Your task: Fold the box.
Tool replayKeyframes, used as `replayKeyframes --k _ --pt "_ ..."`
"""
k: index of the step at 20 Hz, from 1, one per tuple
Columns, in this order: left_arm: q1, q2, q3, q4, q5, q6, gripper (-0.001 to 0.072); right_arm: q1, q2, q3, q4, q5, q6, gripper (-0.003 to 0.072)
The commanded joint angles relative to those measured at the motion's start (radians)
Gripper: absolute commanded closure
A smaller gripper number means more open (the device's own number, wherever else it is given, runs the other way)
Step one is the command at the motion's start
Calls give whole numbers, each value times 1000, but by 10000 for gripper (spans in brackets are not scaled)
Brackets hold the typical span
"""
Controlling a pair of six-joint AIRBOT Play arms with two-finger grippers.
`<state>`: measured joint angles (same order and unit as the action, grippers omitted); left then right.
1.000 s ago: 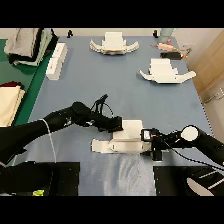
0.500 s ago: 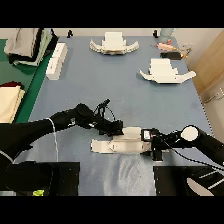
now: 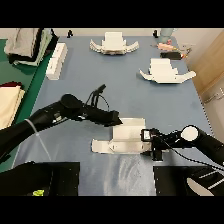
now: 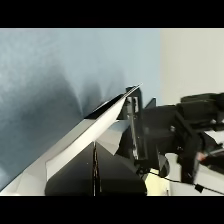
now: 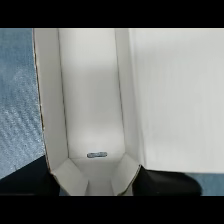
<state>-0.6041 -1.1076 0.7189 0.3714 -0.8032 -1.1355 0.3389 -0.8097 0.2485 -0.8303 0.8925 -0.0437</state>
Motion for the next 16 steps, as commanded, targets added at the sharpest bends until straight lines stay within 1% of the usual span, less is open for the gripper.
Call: replayKeyframes --k 1,4,6,8,11,12,13,14,15,16 --pt "74 168 5 120 -84 21 694 -1 0 0 0 0 1 186" --pt "74 303 5 379 -146 25 694 -1 0 0 0 0 1 186" --pt "48 373 5 506 -197 81 694 -1 0 0 0 0 1 186" --pt "3 422 4 549 -222 168 694 -1 0 0 0 0 1 186" --pt "-81 453 3 595 -237 307 694 -1 0 0 0 0 1 186" --pt "-89 455 -3 598 -263 377 693 -1 0 0 0 0 1 186" --pt "-68 455 -21 598 -290 433 687 -1 0 0 0 0 1 186" --pt "-37 455 -51 593 -296 472 418 -1 0 0 0 0 1 186" --pt "1 455 -87 592 -284 509 92 -1 0 0 0 0 1 186" --pt "41 455 -127 588 -262 566 41 -1 0 0 0 0 1 186"
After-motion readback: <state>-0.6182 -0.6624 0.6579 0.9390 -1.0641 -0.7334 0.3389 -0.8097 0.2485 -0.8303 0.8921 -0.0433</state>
